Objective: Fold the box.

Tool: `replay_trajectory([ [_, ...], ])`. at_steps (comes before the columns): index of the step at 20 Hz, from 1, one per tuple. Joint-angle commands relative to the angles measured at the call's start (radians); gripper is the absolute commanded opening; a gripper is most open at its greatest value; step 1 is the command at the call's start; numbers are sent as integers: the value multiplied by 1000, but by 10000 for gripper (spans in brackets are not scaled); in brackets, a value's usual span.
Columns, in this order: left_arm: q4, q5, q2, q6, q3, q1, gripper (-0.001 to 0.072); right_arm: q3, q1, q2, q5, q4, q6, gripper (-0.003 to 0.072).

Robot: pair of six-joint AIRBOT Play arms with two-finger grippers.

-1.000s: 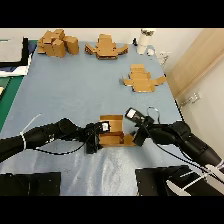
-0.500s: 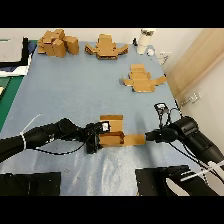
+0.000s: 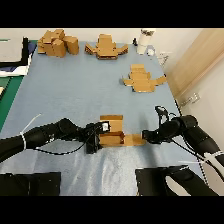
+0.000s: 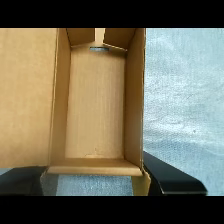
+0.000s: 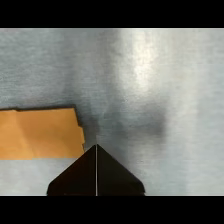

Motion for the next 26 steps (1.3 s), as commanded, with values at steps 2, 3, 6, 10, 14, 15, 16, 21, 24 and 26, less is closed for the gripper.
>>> replay_trajectory([
  [2, 0, 0, 0, 0, 0, 0, 557, -1, -42, -34, 41, 83, -75, 3],
  [3, 0, 0, 0, 0, 0, 0, 557, -2, -42, -43, 42, 82, -76, 3],
  [6, 0, 0, 0, 0, 0, 0, 557, -8, -43, -63, 55, 72, -79, 3],
  [10, 0, 0, 0, 0, 0, 0, 557, -7, -44, -73, 56, 106, -108, 3],
  [14, 0, 0, 0, 0, 0, 0, 557, -6, -44, -69, 32, 138, -129, 3],
  [15, 0, 0, 0, 0, 0, 0, 557, -6, -44, -69, 25, 143, -130, 3],
  [16, 0, 0, 0, 0, 0, 0, 557, -6, -44, -69, 18, 158, -141, 3],
  [21, 0, 0, 0, 0, 0, 0, 557, -6, -44, -36, -6, 159, -153, 3],
  [24, 0, 0, 0, 0, 0, 0, 557, -6, -44, -1, -19, 110, -148, 2],
  [26, 0, 0, 0, 0, 0, 0, 557, -6, -44, 21, -31, 111, -143, 3],
])
